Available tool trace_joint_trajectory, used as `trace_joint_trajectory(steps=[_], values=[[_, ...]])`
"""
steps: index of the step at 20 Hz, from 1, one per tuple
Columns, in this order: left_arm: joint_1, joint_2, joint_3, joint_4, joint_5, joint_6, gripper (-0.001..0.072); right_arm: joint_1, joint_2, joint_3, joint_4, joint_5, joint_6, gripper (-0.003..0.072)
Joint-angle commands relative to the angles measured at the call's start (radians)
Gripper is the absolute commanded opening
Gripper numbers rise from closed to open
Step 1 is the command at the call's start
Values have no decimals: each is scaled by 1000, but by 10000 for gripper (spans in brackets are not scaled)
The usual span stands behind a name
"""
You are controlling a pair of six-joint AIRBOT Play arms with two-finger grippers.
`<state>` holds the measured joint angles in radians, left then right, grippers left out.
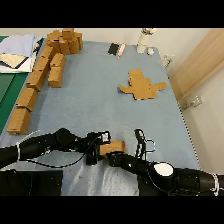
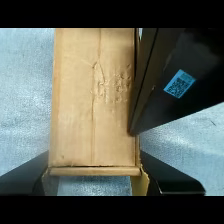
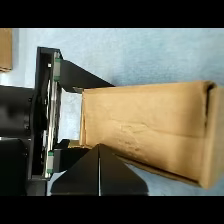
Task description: Fold the box.
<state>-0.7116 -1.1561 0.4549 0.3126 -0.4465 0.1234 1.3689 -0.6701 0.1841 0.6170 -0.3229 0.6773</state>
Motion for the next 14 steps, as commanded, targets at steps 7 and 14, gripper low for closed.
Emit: trace_joint_trajectory(steps=[7,14], values=[[1,1,0,-2,-1,-3,453,3,127,120,207,-273,-431,2],[1,1,0,-2,-1,-3,453,-237,28,362,578,-971,-1014,3]])
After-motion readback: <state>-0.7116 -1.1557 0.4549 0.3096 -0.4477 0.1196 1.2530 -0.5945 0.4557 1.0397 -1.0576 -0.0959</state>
